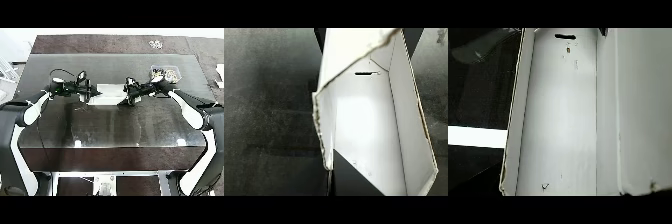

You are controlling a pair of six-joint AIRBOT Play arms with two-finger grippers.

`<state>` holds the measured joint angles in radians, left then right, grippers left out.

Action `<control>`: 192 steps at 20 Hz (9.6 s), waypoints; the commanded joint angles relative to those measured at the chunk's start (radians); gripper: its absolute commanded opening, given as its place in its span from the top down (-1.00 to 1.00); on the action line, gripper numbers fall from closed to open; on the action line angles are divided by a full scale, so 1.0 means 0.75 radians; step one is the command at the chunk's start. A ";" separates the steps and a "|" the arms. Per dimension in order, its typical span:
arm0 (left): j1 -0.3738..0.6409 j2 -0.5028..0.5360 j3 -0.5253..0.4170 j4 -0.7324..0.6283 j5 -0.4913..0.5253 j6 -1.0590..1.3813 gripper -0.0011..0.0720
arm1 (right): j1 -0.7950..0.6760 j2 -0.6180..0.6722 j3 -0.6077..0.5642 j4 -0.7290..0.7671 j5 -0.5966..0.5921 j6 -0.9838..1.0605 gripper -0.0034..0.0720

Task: Fold the box and place the chain.

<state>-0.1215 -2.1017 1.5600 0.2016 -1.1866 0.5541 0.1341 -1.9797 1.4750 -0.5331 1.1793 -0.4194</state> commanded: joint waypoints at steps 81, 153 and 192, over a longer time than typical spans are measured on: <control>-0.073 0.732 -0.766 -0.205 0.281 -0.102 0.92 | 0.000 -0.001 -0.001 0.001 0.000 0.001 -0.65; -0.008 0.463 -0.215 0.689 0.025 -0.512 -0.86 | 0.000 -0.001 -0.001 0.001 0.001 0.000 -0.65; -0.078 0.448 -0.215 0.685 0.220 -0.568 -0.53 | 0.000 -0.001 -0.001 0.001 0.001 0.001 -0.65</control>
<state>-0.1799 -1.7660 1.3987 0.7136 -1.0134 0.1291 0.1345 -1.9804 1.4746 -0.5331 1.1793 -0.4194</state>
